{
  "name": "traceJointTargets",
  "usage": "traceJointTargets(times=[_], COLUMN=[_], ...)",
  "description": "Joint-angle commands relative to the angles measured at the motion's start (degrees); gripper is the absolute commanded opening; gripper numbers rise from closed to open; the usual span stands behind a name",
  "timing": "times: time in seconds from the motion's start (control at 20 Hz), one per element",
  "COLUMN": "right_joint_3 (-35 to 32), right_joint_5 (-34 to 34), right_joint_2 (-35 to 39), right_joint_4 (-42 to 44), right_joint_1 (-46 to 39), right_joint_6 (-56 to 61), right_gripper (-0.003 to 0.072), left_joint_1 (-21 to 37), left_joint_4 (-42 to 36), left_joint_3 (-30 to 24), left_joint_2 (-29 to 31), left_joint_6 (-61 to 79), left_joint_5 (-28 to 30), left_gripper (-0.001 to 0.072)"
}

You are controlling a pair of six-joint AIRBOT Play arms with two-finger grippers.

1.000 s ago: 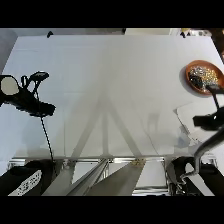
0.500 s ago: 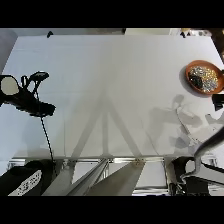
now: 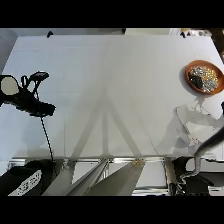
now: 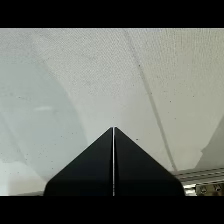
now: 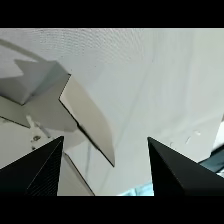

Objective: Fold the box and place the chain.

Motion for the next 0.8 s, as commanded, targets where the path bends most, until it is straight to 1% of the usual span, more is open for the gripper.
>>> traceJointTargets(times=[0.0, 0.05, 0.1, 0.15, 0.2, 0.25, 0.3, 0.35, 0.4, 0.45, 0.5, 0.55, 0.6, 0.75], right_joint_3=[0.1, 0.1, 0.1, 0.0, 0.1, 0.0, 0.0, 0.0, 0.0, 0.0, 0.0, 0.0, 0.0, 0.0], right_joint_5=[-2.1, -2.1, -2.1, -2.1, -2.1, -1.9, -1.8, -1.6, -1.4, -0.9, -0.3, 0.2, 0.9, 2.5], right_joint_2=[-2.7, -3.3, -3.7, -3.8, -3.8, -3.8, -3.8, -3.8, -3.8, -3.8, -3.8, -3.8, -3.8, -3.3], right_joint_4=[0.0, 0.1, 0.2, 0.2, 0.4, 0.4, 0.6, 0.7, 0.7, 0.8, 1.0, 1.8, 3.4, 11.3], right_joint_1=[-0.6, -0.6, -0.6, -0.6, -0.6, -0.6, -0.6, -0.6, -0.6, -0.6, -0.6, -0.6, -0.6, -0.5], right_joint_6=[-3.1, -3.1, -3.1, -3.0, -3.0, -3.0, -3.0, -2.8, -2.8, -2.8, -2.8, -3.0, -3.4, -4.8], right_gripper=[0.0514, 0.0511, 0.0461, 0.0432, 0.0426, 0.0383, 0.0377, 0.0348, 0.0269, 0.0159, 0.0080, 0.0040, 0.0018, 0.0020], left_joint_1=[0.0, 0.0, 0.1, 0.0, 0.0, 0.0, 0.0, 0.0, 0.0, 0.0, 0.0, 0.0, 0.0, 0.0], left_joint_4=[0.0, 0.0, 0.0, 0.0, 0.0, 0.0, 0.0, 0.0, 0.0, 0.0, 0.0, 0.0, 0.0, 0.0], left_joint_3=[0.0, 0.0, 0.0, 0.0, 0.0, 0.0, 0.0, 0.0, 0.0, 0.0, 0.0, 0.0, 0.0, 0.0], left_joint_2=[0.0, 0.0, 0.0, 0.0, 0.0, 0.0, 0.0, 0.0, 0.0, 0.0, 0.0, 0.0, 0.0, 0.0], left_joint_6=[0.0, 0.0, 0.0, 0.0, 0.0, 0.0, 0.0, 0.0, 0.0, 0.0, 0.0, 0.0, 0.0, 0.0], left_joint_5=[0.0, 0.0, 0.0, 0.0, 0.0, 0.0, 0.0, 0.0, 0.0, 0.0, 0.0, 0.0, 0.0, 0.0], left_gripper=[0.0009, 0.0009, 0.0009, 0.0009, 0.0009, 0.0009, 0.0009, 0.0009, 0.0009, 0.0009, 0.0009, 0.0009, 0.0009, 0.0009])
